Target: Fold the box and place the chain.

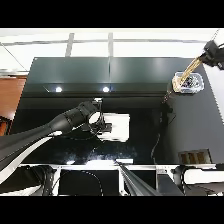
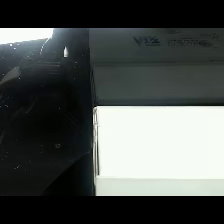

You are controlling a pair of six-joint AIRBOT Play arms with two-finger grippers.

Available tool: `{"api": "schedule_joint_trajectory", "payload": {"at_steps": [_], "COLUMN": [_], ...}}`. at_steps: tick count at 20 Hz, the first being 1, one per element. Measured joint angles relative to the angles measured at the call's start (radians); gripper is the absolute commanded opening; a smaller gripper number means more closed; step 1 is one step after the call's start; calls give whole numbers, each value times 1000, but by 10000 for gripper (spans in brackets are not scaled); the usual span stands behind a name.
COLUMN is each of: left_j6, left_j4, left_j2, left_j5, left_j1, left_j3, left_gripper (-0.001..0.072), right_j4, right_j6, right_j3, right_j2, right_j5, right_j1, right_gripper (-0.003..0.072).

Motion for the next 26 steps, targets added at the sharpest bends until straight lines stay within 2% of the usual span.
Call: {"api": "schedule_joint_trajectory", "payload": {"at_steps": [7, 15, 20, 23, 26], "left_j6": [0, 0, 0, 0, 0], "left_j4": [0, 0, 0, 0, 0], "left_j2": [0, 0, 0, 0, 0], "left_j5": [0, 0, -1, -1, -1], "left_j1": [0, 0, 0, 0, 0], "left_j3": [0, 0, 0, 0, 0], "left_gripper": [28, 28, 28, 28, 28], "right_j4": [159, 324, 486, 592, 632], "right_j6": [-155, -345, -443, -470, -480], "right_j3": [0, -19, -74, -86, -92], "right_j2": [237, 417, 480, 493, 497], "right_j5": [-6, 251, 354, 365, 368], "right_j1": [-12, -8, 47, 108, 174], "right_gripper": [3, 2, 2, 2, 2]}}
